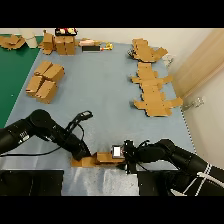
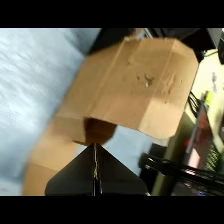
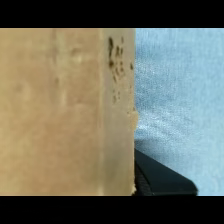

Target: Fold the box.

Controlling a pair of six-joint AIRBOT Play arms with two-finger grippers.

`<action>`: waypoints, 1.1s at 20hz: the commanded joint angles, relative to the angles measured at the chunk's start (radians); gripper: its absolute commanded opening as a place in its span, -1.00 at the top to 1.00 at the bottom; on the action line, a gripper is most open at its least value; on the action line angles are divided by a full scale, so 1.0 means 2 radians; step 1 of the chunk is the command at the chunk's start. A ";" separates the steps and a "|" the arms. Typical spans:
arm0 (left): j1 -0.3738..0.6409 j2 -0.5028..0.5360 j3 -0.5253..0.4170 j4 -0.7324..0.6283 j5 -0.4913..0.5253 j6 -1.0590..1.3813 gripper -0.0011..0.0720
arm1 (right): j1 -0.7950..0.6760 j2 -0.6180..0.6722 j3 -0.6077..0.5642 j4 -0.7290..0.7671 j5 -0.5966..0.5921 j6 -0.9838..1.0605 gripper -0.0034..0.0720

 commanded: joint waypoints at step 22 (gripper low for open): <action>-0.172 -0.092 -0.053 -0.230 0.391 -0.103 0.94 | 0.000 0.002 0.001 0.001 0.007 0.000 -0.26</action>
